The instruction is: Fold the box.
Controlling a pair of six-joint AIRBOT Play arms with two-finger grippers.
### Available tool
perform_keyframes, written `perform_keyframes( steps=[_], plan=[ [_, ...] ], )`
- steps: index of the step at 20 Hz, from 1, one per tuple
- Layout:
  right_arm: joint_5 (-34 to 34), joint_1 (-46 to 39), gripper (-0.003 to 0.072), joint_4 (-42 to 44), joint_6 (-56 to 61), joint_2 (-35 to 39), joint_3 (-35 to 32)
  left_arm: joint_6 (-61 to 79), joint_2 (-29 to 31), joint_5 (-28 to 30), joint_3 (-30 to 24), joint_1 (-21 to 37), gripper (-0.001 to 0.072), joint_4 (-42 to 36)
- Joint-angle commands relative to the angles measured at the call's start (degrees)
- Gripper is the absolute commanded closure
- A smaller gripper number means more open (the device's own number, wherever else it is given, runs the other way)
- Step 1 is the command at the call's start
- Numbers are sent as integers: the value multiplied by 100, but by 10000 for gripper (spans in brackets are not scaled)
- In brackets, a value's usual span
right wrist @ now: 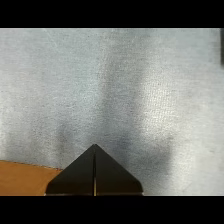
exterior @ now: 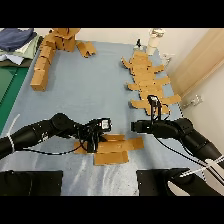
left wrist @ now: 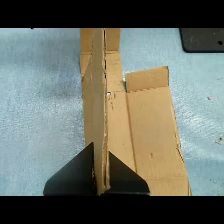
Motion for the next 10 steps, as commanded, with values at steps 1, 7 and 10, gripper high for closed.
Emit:
perform_keyframes(
  steps=[1, 7, 10],
  plan=[
    [0, 2, 684, 4, 0, 4, 4, 2, -2, -28, -31, -11, 698, -50],
    [-4, 2, 684, 2, -2, 4, 4, 0, 83, -83, -31, 116, 697, -205],
    [-2, 2, 684, 2, -2, 4, 4, 57, 173, -249, -31, 179, 697, -260]
  ],
)
